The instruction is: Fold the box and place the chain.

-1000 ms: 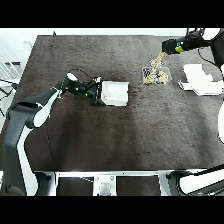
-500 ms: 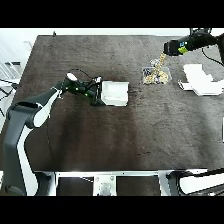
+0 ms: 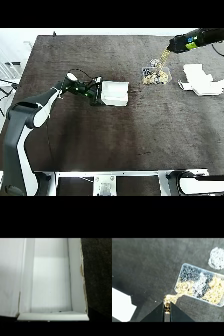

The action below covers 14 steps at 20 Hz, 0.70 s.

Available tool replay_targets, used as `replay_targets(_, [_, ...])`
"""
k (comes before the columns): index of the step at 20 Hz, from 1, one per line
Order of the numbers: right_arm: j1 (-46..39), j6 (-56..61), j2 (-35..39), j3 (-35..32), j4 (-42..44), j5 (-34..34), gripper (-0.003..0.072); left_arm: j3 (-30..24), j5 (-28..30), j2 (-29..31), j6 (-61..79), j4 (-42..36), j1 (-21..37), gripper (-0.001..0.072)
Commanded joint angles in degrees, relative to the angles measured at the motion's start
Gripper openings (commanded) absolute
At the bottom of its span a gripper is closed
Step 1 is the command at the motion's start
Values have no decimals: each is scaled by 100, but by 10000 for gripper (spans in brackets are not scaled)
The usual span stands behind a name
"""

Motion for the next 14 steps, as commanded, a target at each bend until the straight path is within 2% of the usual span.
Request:
replay_targets(1, [4, -13, 365, 7, 55, -7, 19, -2, 2, 4, 0, 2, 0, 457])
replay_targets(7, [4, -81, 857, 7, 85, -7, 19, -2, 2, 4, 0, 2, 0, 457])
replay_targets(14, [0, -142, 925, -57, 92, 2, 19, -2, 2, 4, 0, 2, 0, 457])
